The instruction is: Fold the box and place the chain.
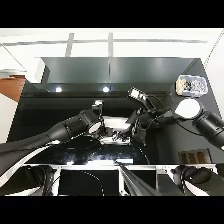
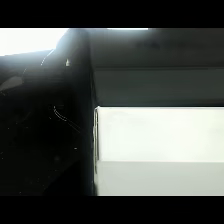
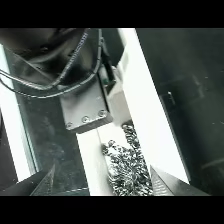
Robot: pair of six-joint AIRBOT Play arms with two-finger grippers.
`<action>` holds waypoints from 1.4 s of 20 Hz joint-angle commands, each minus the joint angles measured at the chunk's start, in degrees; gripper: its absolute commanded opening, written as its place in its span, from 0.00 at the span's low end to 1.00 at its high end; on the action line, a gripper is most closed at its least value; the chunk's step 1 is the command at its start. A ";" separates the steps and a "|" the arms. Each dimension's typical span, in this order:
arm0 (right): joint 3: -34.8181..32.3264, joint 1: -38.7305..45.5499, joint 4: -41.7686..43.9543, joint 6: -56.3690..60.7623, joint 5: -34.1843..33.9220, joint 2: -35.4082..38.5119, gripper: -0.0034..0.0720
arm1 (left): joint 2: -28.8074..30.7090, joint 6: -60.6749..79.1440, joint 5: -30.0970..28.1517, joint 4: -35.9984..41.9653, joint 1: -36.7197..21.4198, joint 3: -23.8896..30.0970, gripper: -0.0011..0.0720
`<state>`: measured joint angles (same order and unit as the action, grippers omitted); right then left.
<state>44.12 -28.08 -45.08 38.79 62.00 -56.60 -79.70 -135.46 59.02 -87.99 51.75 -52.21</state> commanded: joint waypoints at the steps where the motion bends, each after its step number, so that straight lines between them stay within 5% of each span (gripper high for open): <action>1: 0.42 3.34 -4.90 0.04 2.45 0.85 0.97 | -0.02 0.00 0.00 -0.02 0.00 0.02 0.06; 4: 0.44 11.04 -16.50 0.09 6.56 2.12 0.97 | -0.02 0.00 0.00 0.00 0.00 0.02 0.06; 6: -4.35 15.50 -18.38 -1.11 -0.17 2.03 0.97 | -0.02 0.00 0.00 -0.02 -0.02 0.02 0.06; 12: -18.03 11.45 -3.37 -32.76 -12.15 0.20 0.98 | -0.02 0.02 0.02 -0.02 -0.02 0.02 0.06; 28: -18.91 4.39 3.58 -44.74 -14.86 -6.97 0.98 | -0.02 0.02 0.00 0.00 -0.02 0.02 0.06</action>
<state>25.23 -23.11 -42.13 -4.51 47.09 -62.63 -79.70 -135.46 59.02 -87.99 51.75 -52.21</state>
